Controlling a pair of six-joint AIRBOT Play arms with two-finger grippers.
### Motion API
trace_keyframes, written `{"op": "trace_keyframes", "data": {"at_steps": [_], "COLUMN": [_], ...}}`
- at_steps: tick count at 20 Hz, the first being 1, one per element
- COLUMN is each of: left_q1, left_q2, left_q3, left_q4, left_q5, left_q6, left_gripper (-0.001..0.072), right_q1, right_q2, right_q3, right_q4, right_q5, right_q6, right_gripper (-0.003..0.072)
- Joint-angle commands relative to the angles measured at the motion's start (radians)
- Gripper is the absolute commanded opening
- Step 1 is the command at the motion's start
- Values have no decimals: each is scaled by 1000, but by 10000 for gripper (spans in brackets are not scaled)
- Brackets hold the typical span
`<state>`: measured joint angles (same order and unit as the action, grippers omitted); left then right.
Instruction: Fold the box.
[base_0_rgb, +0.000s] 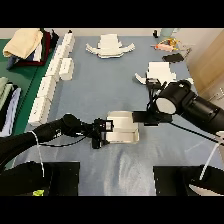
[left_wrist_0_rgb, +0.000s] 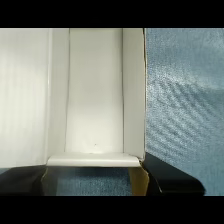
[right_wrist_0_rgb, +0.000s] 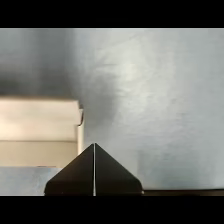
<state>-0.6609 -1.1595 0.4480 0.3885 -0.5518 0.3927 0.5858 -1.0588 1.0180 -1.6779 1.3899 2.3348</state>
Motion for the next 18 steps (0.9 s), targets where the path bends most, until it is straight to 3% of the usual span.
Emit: {"op": "trace_keyframes", "data": {"at_steps": [1, 4, 6, 8, 11, 14, 18], "left_q1": [0, 0, 0, 0, 0, 0, 0], "left_q2": [0, 0, 0, 0, 0, 0, 0], "left_q3": [0, 0, 0, 0, 0, 0, 0], "left_q4": [0, 0, 0, 0, 0, 0, 0], "left_q5": [0, 0, 0, 0, 0, 0, 0], "left_q6": [0, 0, 0, 0, 0, 0, 0], "left_gripper": [525, 525, 525, 525, 525, 525, 525], "right_q1": [-152, -367, -502, -600, -647, -637, -601], "right_q2": [-10, -110, -208, -319, -460, -560, -554], "right_q3": [5, 5, 5, 7, 23, 68, 74], "right_q4": [25, 248, 531, 813, 1095, 1219, 1209], "right_q5": [5, -85, -122, -121, -67, 86, 103], "right_q6": [-132, -354, -562, -745, -915, -988, -1087], "right_gripper": [3, 3, 3, 3, 3, 3, 3]}}
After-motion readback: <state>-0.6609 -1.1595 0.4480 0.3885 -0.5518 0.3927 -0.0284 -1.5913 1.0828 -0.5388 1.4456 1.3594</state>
